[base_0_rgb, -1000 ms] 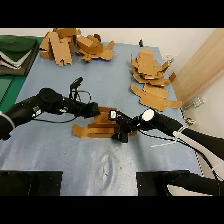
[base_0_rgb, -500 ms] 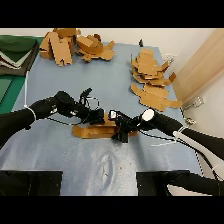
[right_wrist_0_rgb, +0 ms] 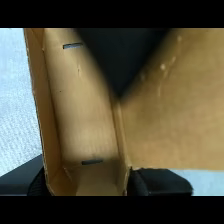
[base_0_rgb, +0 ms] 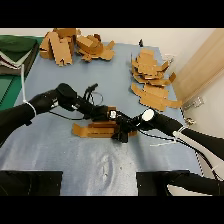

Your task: Fold the box.

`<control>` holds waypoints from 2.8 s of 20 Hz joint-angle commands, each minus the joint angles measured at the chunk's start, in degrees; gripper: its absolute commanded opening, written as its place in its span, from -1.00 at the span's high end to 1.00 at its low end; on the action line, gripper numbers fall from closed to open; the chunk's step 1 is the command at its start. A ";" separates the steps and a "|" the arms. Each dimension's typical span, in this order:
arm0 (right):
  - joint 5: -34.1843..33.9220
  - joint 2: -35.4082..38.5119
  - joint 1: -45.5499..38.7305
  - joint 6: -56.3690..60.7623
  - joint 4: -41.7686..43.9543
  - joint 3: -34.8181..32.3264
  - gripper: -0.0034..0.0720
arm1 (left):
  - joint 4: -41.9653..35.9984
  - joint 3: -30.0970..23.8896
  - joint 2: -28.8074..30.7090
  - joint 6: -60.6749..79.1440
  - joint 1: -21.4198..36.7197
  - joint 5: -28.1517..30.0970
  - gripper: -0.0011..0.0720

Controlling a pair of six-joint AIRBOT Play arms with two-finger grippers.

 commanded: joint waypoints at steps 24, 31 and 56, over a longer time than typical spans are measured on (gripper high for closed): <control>0.04 0.02 0.00 -0.09 -0.11 0.04 -0.46 | -5.14 -19.67 8.96 104.54 27.36 -9.25 -0.36; 0.02 0.02 0.00 -0.09 -0.11 0.04 -0.46 | 4.20 -19.67 12.87 97.46 16.83 -5.81 -0.36; 0.04 0.02 0.00 -0.09 -0.11 0.04 -0.46 | 9.42 -19.98 12.81 83.89 2.56 9.70 -0.41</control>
